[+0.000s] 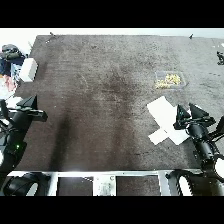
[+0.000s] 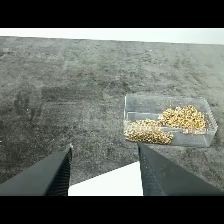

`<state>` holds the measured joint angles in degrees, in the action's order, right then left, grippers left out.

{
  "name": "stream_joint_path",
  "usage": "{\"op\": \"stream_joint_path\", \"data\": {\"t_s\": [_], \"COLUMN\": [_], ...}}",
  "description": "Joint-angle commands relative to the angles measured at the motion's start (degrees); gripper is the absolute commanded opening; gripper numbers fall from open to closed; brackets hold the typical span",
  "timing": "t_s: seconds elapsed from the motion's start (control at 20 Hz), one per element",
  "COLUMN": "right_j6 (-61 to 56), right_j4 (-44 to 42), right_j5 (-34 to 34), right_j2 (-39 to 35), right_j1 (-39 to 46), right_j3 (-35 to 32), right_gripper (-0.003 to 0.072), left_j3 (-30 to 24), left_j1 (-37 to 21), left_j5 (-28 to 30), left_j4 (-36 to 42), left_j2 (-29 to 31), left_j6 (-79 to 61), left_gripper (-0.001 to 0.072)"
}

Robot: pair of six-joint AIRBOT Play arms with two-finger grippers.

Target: Fold the box and place the chain.

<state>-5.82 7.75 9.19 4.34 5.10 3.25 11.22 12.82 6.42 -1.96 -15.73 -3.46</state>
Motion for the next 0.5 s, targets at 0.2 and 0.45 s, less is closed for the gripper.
{"op": "stream_joint_path", "data": {"t_s": [0.2,0.45], "right_j6": [0.24,-0.39], "right_j4": [-0.02,-0.07], "right_j5": [-4.17,-7.28], "right_j2": [0.00,7.65], "right_j1": [0.00,0.07], "right_j3": [0.94,9.55], "right_gripper": [0.0460,0.0460], "left_j3": [-0.02,-0.02], "left_j1": [0.00,0.00], "left_j5": [0.04,0.02], "left_j4": [-0.02,-0.02], "left_j2": [0.04,0.04], "left_j6": [0.00,-0.02], "left_gripper": [0.0012,0.0012]}}
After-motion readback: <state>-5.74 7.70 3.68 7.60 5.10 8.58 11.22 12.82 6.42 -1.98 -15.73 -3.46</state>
